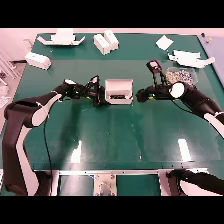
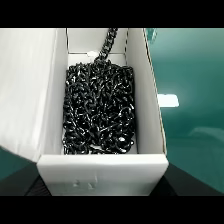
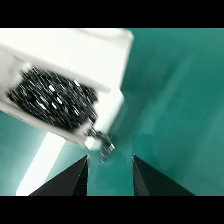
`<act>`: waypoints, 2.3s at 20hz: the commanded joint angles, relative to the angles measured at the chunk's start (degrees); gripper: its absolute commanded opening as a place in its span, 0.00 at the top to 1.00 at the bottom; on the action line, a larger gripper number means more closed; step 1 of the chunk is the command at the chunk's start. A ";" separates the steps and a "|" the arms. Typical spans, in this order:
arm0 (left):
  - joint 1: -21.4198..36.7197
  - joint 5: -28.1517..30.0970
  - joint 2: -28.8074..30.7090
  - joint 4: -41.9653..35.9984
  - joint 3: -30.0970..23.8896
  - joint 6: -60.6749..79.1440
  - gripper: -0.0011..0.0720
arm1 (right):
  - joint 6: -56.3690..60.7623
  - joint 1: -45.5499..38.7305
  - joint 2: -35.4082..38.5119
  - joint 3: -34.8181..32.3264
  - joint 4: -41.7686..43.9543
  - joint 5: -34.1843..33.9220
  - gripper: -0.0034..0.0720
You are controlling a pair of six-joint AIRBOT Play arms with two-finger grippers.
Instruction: Fold the box and place the chain.
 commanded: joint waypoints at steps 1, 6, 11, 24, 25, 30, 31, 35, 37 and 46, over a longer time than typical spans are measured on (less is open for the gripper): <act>0.07 0.02 0.04 0.00 0.07 0.02 0.25 | -5.92 -1.79 -0.28 -2.78 -2.36 3.67 0.51; 0.07 0.00 0.04 0.00 0.07 0.00 0.25 | -6.05 -1.44 -0.74 -4.94 0.76 3.28 0.42; 0.07 0.00 0.04 0.00 0.07 0.02 0.25 | -12.96 0.02 -5.38 -4.96 9.35 0.59 0.43; 0.07 -0.02 0.04 0.00 0.07 0.00 0.25 | -13.16 1.92 -11.76 -4.81 12.26 -10.62 0.61; 0.07 -0.02 0.04 0.00 0.07 0.00 0.25 | -13.40 2.14 -12.15 -4.46 12.55 -10.69 0.61; 0.07 -0.02 0.04 0.00 0.07 0.02 0.25 | -13.38 2.84 -12.44 -3.06 12.66 -10.58 0.84; 0.07 0.00 0.04 0.00 0.07 0.02 0.25 | -13.38 2.84 -12.44 -3.06 12.68 -10.16 0.94; 0.07 0.00 0.04 0.00 0.07 0.02 0.25 | -13.33 2.38 -12.41 -2.56 12.46 -6.51 0.94; 0.07 0.00 0.04 0.00 0.07 0.02 0.25 | -13.33 1.57 -11.98 -0.74 12.39 -2.29 0.94; 0.07 0.02 0.04 0.00 0.07 0.02 0.25 | -5.29 -0.48 -3.30 13.79 4.04 10.80 0.94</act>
